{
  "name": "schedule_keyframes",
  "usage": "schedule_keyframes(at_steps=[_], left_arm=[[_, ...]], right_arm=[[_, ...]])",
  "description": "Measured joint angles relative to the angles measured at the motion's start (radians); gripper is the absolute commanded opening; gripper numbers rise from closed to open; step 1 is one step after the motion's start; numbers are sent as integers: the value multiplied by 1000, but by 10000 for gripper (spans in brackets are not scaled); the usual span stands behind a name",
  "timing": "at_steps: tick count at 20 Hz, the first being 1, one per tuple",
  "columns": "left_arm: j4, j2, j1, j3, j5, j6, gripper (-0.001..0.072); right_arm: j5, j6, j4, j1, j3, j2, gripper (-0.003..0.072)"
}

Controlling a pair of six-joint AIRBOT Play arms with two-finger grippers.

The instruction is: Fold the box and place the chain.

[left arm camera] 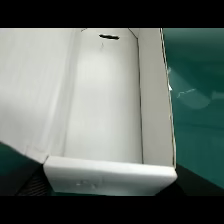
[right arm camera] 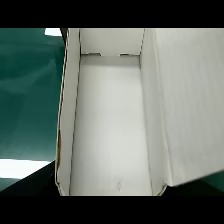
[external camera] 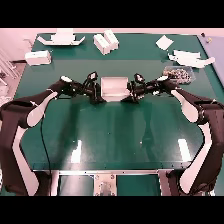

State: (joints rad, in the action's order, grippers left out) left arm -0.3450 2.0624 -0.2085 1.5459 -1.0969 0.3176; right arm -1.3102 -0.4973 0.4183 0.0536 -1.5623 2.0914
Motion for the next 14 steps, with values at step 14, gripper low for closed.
schedule_keyframes(at_steps=[14], left_arm=[[18, 11, 1, 0, -5, 80, 632]], right_arm=[[-3, -1, 1, 0, 0, 0, 528]])
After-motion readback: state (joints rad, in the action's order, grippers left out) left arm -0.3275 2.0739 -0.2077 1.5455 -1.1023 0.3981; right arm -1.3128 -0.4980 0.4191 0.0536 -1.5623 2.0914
